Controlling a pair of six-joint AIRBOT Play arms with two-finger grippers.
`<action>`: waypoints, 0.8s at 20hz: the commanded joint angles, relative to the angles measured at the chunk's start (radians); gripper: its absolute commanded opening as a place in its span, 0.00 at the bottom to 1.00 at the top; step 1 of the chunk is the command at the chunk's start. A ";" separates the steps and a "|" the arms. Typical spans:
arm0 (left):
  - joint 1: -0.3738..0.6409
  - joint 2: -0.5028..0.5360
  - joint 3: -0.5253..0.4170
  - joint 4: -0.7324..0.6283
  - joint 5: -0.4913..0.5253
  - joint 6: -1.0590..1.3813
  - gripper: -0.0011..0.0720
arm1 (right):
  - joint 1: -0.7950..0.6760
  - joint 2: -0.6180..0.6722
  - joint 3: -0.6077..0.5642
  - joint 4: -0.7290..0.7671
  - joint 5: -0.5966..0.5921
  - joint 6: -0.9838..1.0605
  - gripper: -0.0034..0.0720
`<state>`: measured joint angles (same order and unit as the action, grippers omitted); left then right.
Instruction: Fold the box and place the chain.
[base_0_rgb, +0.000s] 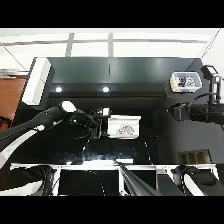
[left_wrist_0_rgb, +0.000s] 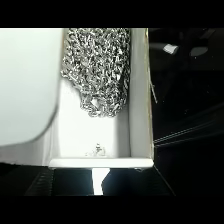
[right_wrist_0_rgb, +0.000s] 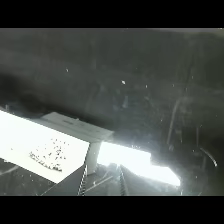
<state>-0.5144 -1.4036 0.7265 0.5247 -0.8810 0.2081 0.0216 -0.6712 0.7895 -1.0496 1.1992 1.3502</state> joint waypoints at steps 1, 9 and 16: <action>-0.014 0.000 0.000 0.003 0.018 0.017 0.67 | 0.016 -0.021 -0.050 0.024 -0.035 0.000 0.38; -0.014 0.000 0.000 0.003 0.017 0.017 0.56 | 0.163 -0.316 -0.045 0.258 -0.271 -0.182 1.00; -0.014 0.000 0.000 0.003 0.016 0.017 0.56 | 0.268 -0.364 -0.044 0.261 -0.196 -0.776 1.00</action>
<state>-0.5278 -1.4033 0.7265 0.5266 -0.8658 0.2253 0.2558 -1.0180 0.7444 -0.7986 0.9569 0.8375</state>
